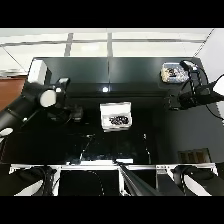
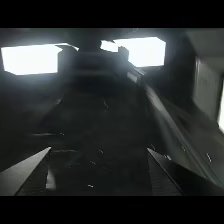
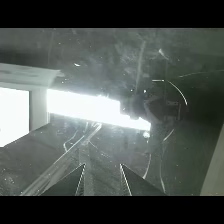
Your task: Fold the box and place the chain.
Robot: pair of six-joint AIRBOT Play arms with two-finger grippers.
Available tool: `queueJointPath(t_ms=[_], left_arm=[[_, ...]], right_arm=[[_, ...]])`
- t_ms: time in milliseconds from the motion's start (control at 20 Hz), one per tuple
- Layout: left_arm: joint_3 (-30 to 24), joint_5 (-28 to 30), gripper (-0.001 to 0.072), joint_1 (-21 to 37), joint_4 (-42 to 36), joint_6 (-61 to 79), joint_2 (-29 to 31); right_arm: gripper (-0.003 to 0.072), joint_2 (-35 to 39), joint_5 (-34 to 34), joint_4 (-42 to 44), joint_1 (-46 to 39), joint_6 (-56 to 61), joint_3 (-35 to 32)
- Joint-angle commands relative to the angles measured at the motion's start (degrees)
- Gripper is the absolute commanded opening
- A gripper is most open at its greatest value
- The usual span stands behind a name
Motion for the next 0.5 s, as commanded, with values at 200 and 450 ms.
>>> queueJointPath(t_ms=[200, 450], left_arm=[[-13.0, 12.35, 0.0706, 7.32, -28.02, 74.31, -1.46], [-12.92, 19.34, 0.0719, 2.32, -34.91, 108.34, -4.04]], right_arm=[[0.0264, -0.02, -0.2, 0.74, -0.02, 0.46, 0.0], [0.0264, -0.02, -1.31, 0.74, -0.02, 0.83, -0.02]])
